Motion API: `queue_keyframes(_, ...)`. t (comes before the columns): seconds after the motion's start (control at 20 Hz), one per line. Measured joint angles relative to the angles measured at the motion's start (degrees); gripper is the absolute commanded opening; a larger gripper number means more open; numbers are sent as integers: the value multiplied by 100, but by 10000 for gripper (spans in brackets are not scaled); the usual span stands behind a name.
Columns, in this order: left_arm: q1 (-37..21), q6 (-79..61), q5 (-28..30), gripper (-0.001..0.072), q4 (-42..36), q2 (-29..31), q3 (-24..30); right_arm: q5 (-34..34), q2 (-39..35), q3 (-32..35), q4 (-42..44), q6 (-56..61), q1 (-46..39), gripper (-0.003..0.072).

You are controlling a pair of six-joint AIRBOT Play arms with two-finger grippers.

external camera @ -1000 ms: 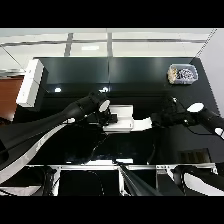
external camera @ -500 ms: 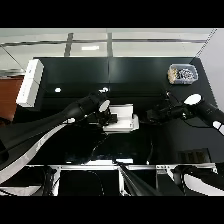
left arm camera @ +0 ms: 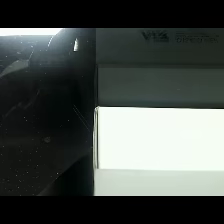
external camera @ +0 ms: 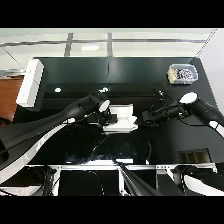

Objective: Fold the box and place the chain.

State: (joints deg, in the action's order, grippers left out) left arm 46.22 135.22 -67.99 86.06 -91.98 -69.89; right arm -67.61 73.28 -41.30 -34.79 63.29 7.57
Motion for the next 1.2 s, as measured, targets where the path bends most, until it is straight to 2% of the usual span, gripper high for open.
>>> queue_keyframes(0.05, 0, 0, 0, 25, 0, 0, 0, 68, 0, -46, 2, 66, 111, 483)
queue_keyframes(0.15, 0, 0, 0, 24, 0, 0, 0, 227, 0, -168, -138, 293, 341, 340)
queue_keyframes(0.3, 0, 0, 0, 24, 0, -2, 0, 407, 0, -407, -647, 833, 695, 311)
queue_keyframes(0.7, 0, -2, 2, 24, 2, -2, 0, 833, 0, -776, -1650, 2188, 1530, 310)
queue_keyframes(1.2, 0, -2, 4, 24, 2, 0, 0, 1255, 17, -870, -2826, 3696, 2232, 310)
